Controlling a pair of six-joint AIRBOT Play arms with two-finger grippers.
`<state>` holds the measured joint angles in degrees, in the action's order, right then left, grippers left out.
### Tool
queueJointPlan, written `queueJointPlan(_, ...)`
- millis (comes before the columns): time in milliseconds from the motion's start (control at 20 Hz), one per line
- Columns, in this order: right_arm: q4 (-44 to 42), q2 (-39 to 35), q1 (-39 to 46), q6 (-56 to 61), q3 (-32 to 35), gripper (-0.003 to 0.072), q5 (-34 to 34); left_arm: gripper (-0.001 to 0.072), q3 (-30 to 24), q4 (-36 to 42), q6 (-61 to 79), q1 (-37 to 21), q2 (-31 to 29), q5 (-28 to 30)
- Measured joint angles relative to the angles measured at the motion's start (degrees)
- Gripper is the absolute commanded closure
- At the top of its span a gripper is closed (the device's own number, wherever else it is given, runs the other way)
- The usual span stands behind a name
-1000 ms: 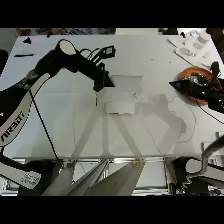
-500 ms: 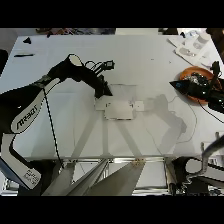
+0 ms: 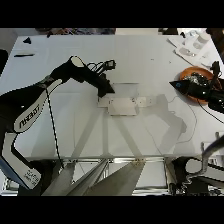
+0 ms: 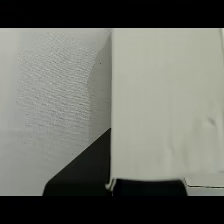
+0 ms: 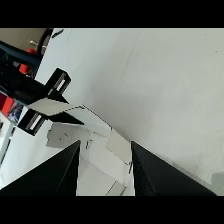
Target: Fold the box and place the chain.
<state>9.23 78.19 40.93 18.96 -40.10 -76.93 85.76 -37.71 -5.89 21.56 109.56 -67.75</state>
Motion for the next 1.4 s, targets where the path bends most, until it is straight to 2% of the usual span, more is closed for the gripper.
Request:
queueJointPlan(800,-0.13,0.00,0.00,0.02,0.00,0.0336,-1.27,0.0703,0.02,-0.24,3.13,0.22,1.40,0.50)
queueJointPlan(900,-0.66,-0.04,0.00,0.04,-0.02,0.0400,-3.26,0.0703,0.04,-0.28,3.13,0.22,1.40,0.44)
queueJointPlan(1150,-2.73,-1.62,-1.53,-2.54,-0.11,0.0402,-10.60,0.0703,0.04,-0.39,3.10,0.22,1.40,0.31)
queueJointPlan(1300,-4.13,-4.48,-5.55,-5.14,-0.11,0.0403,-12.22,0.0703,0.04,-0.42,3.08,0.22,1.40,0.26)
queueJointPlan(1400,-3.69,-7.54,-8.85,-6.05,-0.11,0.0472,-12.28,0.0703,0.04,-0.42,3.04,0.22,1.40,0.24)
